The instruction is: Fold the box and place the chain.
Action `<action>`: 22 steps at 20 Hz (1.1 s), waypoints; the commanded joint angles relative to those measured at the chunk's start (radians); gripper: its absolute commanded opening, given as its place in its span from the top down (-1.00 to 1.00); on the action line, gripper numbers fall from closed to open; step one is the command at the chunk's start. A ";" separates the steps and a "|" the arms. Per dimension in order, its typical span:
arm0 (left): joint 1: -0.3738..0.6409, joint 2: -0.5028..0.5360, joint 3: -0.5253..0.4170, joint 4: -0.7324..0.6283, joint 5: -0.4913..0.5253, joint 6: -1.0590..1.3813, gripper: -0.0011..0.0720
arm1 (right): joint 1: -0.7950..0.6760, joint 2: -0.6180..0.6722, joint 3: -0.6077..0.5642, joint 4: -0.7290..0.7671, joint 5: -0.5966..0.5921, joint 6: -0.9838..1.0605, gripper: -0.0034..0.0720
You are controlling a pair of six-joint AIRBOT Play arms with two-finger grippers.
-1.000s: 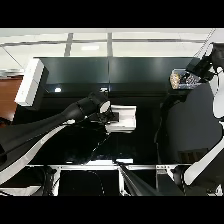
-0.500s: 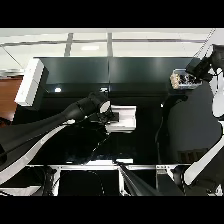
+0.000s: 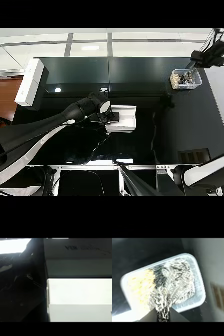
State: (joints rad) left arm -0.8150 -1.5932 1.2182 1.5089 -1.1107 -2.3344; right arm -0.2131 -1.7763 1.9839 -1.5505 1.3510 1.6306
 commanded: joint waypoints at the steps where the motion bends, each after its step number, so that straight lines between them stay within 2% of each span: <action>1: 0.000 0.000 0.001 0.000 -0.002 0.000 0.90 | 0.016 0.193 -0.040 0.107 0.029 -0.086 0.89; 5: 0.000 0.000 0.001 0.000 0.002 0.000 0.90 | 0.013 0.408 -0.041 0.299 0.043 -0.196 0.89; 10: 0.000 0.000 0.001 -0.003 0.002 0.000 0.90 | 0.012 0.609 -0.081 0.488 0.079 -0.197 0.90; 13: 0.000 0.000 0.001 -0.003 0.002 0.000 0.89 | 0.054 0.714 -0.160 0.511 0.095 -0.199 0.90; 17: 0.000 0.000 0.001 -0.003 0.001 0.000 0.90 | 0.204 0.781 -0.232 0.517 0.158 -0.196 0.89; 22: 0.000 0.000 0.000 -0.002 -0.002 0.000 0.89 | 0.336 0.780 -0.232 0.668 0.224 -0.192 0.89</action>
State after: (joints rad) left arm -0.8150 -1.5932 1.2182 1.5059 -1.1099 -2.3344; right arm 0.0532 -1.0069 1.7607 -0.9756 1.5352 1.4353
